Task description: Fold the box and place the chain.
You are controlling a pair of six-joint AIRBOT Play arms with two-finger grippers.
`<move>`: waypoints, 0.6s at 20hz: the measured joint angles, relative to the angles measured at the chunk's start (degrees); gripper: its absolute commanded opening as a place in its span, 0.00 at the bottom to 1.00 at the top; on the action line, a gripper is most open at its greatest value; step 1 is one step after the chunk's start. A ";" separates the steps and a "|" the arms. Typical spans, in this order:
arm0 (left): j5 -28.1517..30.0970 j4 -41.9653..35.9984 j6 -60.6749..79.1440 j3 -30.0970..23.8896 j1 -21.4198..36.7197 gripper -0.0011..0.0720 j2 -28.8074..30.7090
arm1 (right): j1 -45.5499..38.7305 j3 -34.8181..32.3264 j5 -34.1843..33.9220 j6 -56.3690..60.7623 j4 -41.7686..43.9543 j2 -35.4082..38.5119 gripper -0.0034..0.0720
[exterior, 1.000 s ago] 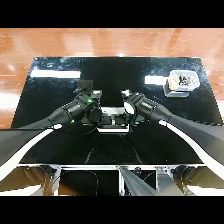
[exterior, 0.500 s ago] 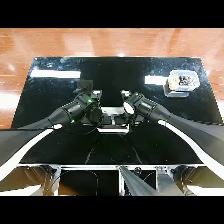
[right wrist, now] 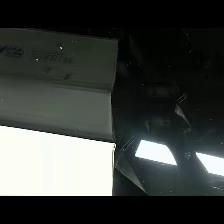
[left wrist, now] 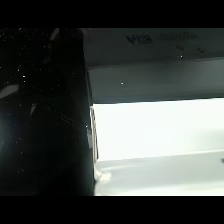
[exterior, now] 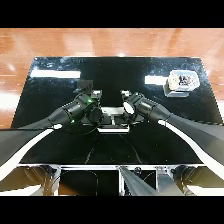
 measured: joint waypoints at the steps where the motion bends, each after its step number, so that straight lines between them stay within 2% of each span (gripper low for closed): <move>1: 0.00 0.00 0.02 0.00 0.00 0.04 0.00 | 0.00 -0.02 0.02 -0.28 -0.09 0.07 0.49; 2: 0.02 0.00 0.13 0.00 0.00 0.04 0.02 | 0.00 -0.04 0.46 -0.42 -0.55 0.13 0.67; 3: 0.02 0.02 0.15 0.00 0.00 0.04 0.00 | -0.04 -0.09 0.83 -0.46 -0.52 0.37 0.72; 8: 0.11 0.11 0.17 0.00 0.00 0.04 0.02 | 0.20 -0.07 1.68 -4.02 0.35 6.32 0.72; 12: 0.09 0.09 0.13 0.00 0.00 0.04 0.00 | 1.40 -0.46 7.65 -7.30 -1.90 15.65 0.72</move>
